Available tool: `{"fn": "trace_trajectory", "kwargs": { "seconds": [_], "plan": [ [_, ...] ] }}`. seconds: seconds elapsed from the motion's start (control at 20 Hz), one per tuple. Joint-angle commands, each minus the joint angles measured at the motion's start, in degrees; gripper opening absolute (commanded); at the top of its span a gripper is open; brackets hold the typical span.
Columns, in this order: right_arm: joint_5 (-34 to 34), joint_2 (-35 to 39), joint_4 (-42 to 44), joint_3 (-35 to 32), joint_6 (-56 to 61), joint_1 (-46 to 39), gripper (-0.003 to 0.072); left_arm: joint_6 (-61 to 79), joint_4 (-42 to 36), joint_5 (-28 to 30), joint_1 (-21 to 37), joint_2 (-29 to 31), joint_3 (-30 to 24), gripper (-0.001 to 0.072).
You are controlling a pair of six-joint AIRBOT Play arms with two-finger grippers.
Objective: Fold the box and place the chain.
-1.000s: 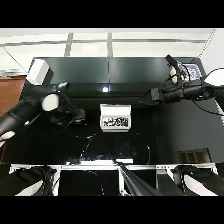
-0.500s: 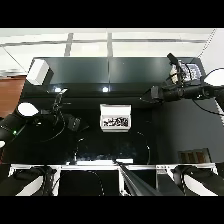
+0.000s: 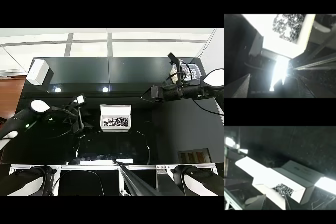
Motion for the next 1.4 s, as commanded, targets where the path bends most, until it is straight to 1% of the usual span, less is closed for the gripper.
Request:
{"fn": "trace_trajectory", "kwargs": {
  "seconds": [0.0, 0.15, 0.3, 0.5, 0.7, 0.85, 1.0, 1.15, 1.35],
  "plan": [
    [-1.7, 0.0, -0.1, 0.0, 0.0, 0.1, 0.0291, 8.5, -1.4, 0.9, -2.6, -6.4, 3.7, 0.0711],
    [-1.9, -0.1, -0.2, 0.0, 0.0, 0.2, 0.0291, 8.6, -5.3, 1.3, -4.8, -9.8, 5.2, 0.0710],
    [-2.6, -0.1, -0.2, 0.0, 0.0, 0.2, 0.0291, 8.6, -5.3, 1.4, -5.7, -11.1, 6.1, 0.0710],
    [-2.6, -0.1, -0.3, 0.0, 0.0, 0.2, 0.0290, 8.6, -4.8, 1.6, -6.2, -11.1, 6.2, 0.0710],
    [-2.6, -0.1, -0.2, 0.0, 0.0, 0.2, 0.0290, 6.5, 1.0, 1.4, -6.7, -11.1, 6.3, 0.0709],
    [-2.6, -0.1, -0.3, 0.0, 0.0, 0.2, 0.0290, 6.6, -1.5, 0.5, -7.4, -11.1, 6.3, 0.0709],
    [-3.7, -0.1, -0.2, 0.0, 0.0, 0.3, 0.0290, 6.6, -4.6, 3.4, -9.1, -11.1, 6.3, 0.0709],
    [-4.1, -0.2, -0.5, 0.0, 0.0, 1.5, 0.0291, 6.6, -4.5, 4.7, -10.5, -11.3, 6.3, 0.0709],
    [-5.1, -0.2, -3.8, 0.0, 0.0, 3.8, 0.0291, 6.4, -4.5, 5.1, -10.7, -11.3, 6.3, 0.0709]
  ]
}}
